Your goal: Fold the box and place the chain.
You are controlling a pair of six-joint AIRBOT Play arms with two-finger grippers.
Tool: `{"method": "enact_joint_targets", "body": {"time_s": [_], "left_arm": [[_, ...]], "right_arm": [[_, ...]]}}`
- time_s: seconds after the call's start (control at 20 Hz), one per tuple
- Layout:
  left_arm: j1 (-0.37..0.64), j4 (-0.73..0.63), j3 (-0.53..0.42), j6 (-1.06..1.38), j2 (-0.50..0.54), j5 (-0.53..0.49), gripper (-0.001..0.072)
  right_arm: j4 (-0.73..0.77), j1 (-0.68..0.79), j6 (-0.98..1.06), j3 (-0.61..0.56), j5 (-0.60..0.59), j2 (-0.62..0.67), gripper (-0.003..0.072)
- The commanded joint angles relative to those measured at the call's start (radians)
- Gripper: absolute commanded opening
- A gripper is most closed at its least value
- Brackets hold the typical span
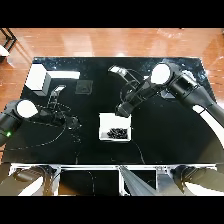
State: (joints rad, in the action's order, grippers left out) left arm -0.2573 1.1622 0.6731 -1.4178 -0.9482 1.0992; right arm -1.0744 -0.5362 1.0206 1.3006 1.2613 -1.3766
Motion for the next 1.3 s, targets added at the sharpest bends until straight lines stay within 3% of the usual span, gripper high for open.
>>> {"method": "enact_joint_targets", "body": {"time_s": [0.0,0.25,0.6,1.25], "left_arm": [[0.0,0.0,0.0,0.0,-0.001,0.0,0.0628],[0.0,0.0,0.0,-0.001,-0.001,0.0,0.0627],[0.0,0.0,0.0,-0.005,-0.001,0.0,0.0627],[0.0,0.0,0.0,-0.027,-0.001,0.0,0.0627]], "right_arm": [[-0.01,0.02,0.019,0.008,-0.099,-0.014,0.0705],[-0.015,0.019,-0.049,0.006,0.038,-0.103,0.0704],[0.056,0.012,-0.125,0.006,0.227,-0.102,0.0704],[-0.089,-0.089,-0.084,0.003,0.213,-0.101,0.0703]]}}
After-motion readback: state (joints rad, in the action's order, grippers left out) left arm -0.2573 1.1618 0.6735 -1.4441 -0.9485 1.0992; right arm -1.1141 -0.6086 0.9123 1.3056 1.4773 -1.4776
